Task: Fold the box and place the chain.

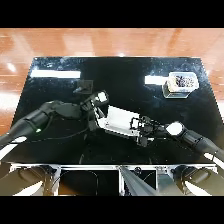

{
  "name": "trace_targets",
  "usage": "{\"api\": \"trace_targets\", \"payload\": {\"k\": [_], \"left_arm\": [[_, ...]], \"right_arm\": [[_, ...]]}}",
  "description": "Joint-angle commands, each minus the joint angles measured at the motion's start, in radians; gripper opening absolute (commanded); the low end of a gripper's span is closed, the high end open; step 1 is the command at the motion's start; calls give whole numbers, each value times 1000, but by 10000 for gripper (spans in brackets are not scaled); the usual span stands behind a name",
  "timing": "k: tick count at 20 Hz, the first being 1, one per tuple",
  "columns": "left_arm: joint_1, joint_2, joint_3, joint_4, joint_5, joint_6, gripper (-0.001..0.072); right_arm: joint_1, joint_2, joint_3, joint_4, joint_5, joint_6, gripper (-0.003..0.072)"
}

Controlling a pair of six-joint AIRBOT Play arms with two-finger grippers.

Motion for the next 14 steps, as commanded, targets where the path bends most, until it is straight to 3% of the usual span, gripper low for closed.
{"api": "trace_targets", "payload": {"k": [1, 7, 9, 14], "left_arm": [[114, 94, -34, 116, 87, -215, 19], [313, 190, -142, 116, 156, -356, 19], [349, 188, -144, 116, 195, -408, 19], [380, 180, -145, 111, 262, -476, 20]], "right_arm": [[1, -1, 0, -2, 2, 0, 620], [1, -1, 0, 2, 1, -1, 618], [1, -1, 0, 1, 2, -2, 506], [1, -1, 0, 1, 2, -5, 495]]}}
